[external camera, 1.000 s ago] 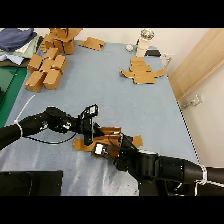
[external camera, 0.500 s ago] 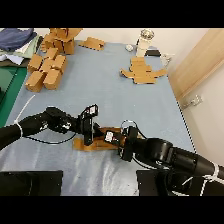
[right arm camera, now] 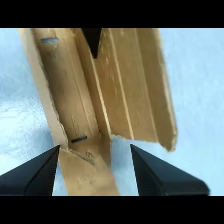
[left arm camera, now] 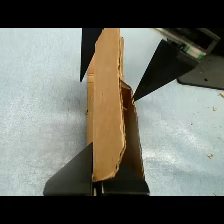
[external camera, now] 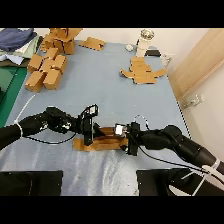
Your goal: Fold the box.
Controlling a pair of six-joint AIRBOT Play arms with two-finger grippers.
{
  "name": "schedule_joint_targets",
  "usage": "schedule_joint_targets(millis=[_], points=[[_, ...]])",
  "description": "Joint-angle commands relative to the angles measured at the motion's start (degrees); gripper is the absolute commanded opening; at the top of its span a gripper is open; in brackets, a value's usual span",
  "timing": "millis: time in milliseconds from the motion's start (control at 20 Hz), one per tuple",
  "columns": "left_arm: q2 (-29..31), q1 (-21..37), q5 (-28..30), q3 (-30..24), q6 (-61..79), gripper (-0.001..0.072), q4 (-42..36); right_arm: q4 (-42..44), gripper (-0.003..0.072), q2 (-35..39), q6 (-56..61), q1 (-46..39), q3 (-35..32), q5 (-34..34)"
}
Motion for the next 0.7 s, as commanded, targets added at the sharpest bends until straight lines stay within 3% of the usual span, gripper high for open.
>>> schedule_joint_targets(millis=[0,200,650], points=[[-0.04,-0.02,-0.02,0.02,0.02,0.0013,0.02,20.57,0.0720,-5.49,-24.92,-8.72,0.07,-2.91],[-0.04,-0.02,-0.02,0.02,0.02,0.0013,0.02,20.48,0.0715,-11.23,-24.87,-9.44,1.49,-4.20],[-0.04,-0.02,0.04,0.02,0.02,0.0012,0.02,18.16,0.0714,-11.61,-21.84,-9.35,1.73,-5.64]])
